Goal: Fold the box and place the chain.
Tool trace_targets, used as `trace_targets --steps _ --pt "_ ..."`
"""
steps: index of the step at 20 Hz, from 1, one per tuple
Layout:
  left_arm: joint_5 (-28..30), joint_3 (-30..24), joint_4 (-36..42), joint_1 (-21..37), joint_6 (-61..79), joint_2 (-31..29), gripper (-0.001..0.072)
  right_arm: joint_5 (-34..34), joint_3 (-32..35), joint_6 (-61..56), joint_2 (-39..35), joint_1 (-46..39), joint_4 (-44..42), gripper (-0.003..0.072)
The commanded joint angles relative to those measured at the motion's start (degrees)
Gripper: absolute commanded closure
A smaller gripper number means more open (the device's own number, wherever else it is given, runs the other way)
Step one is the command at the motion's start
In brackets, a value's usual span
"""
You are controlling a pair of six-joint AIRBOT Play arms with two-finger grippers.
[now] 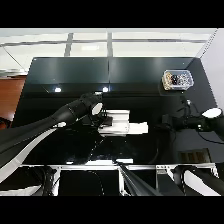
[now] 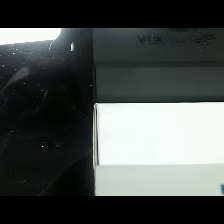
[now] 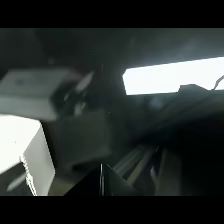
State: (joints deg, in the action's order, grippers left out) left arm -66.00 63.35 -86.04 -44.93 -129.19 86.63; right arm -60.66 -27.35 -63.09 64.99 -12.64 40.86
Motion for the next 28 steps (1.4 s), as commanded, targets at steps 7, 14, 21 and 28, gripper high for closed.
trace_targets --steps 7,14,21,28 --pt "-0.04 0.07 -0.07 0.02 0.04 0.02 0.0685 2.03 1.05 9.07 6.82 11.30 -13.40 0.0675" --pt "-0.07 0.07 -0.04 0.00 0.04 0.02 0.0685 -0.72 -0.33 10.29 6.82 14.60 -14.95 0.0674" --pt "-0.07 0.07 -0.04 0.00 0.04 0.02 0.0685 -1.16 -6.86 9.73 6.82 23.52 -16.20 0.0233" --pt "-0.04 0.07 -0.04 0.00 0.04 0.02 0.0685 4.39 -11.45 -0.79 6.82 30.10 -8.90 0.0288"
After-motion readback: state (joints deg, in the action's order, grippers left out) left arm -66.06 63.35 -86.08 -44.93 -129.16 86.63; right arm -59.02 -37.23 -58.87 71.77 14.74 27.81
